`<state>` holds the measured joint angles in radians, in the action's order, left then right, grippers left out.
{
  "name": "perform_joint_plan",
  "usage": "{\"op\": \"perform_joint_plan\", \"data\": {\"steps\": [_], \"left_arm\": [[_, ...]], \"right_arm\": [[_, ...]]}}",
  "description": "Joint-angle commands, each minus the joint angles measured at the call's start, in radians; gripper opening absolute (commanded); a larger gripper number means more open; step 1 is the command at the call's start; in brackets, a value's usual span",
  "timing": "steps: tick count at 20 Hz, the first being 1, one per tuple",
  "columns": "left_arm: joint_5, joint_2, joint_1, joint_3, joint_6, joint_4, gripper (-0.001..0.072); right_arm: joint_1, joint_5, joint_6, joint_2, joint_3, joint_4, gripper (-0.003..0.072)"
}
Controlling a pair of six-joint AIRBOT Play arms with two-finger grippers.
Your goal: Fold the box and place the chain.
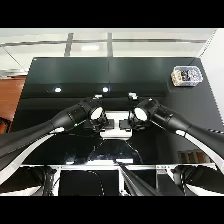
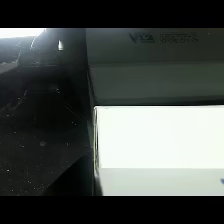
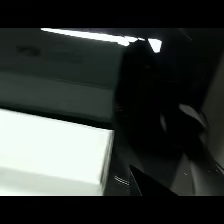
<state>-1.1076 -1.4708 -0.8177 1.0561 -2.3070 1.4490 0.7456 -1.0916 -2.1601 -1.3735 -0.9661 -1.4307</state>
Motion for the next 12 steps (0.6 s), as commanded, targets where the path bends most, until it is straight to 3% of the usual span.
{"op": "perform_joint_plan", "data": {"steps": [1,3,4,5,6,9,11,12], "left_arm": [[0.000,0.000,0.000,0.000,-0.001,0.001,0.0024],[-0.001,0.000,0.000,0.000,-0.001,0.001,0.0024],[-0.001,0.000,0.000,0.000,-0.001,0.001,0.0024],[-0.001,0.000,0.000,0.000,-0.001,0.002,0.0024],[0.000,0.000,0.000,0.000,-0.001,0.001,0.0024],[-0.001,0.000,0.000,0.000,-0.001,0.001,0.0024],[-0.001,0.000,0.000,0.000,-0.001,0.001,0.0024],[-0.001,0.000,0.000,0.000,0.000,0.001,0.0024]], "right_arm": [[0.025,-0.032,-0.080,-0.035,-0.009,-0.043,0.0345],[0.025,-0.026,-0.088,-0.047,-0.009,-0.036,0.0345],[0.025,-0.019,-0.090,-0.048,-0.009,-0.036,0.0299],[0.025,-0.011,-0.091,-0.048,-0.009,-0.036,0.0070],[0.025,-0.007,-0.092,-0.048,-0.009,-0.033,0.0012],[0.025,-0.006,-0.092,-0.048,-0.009,-0.025,0.0014],[0.025,-0.006,-0.092,-0.048,-0.009,-0.018,0.0161],[0.025,-0.006,-0.092,-0.048,-0.009,-0.017,0.0159]]}}
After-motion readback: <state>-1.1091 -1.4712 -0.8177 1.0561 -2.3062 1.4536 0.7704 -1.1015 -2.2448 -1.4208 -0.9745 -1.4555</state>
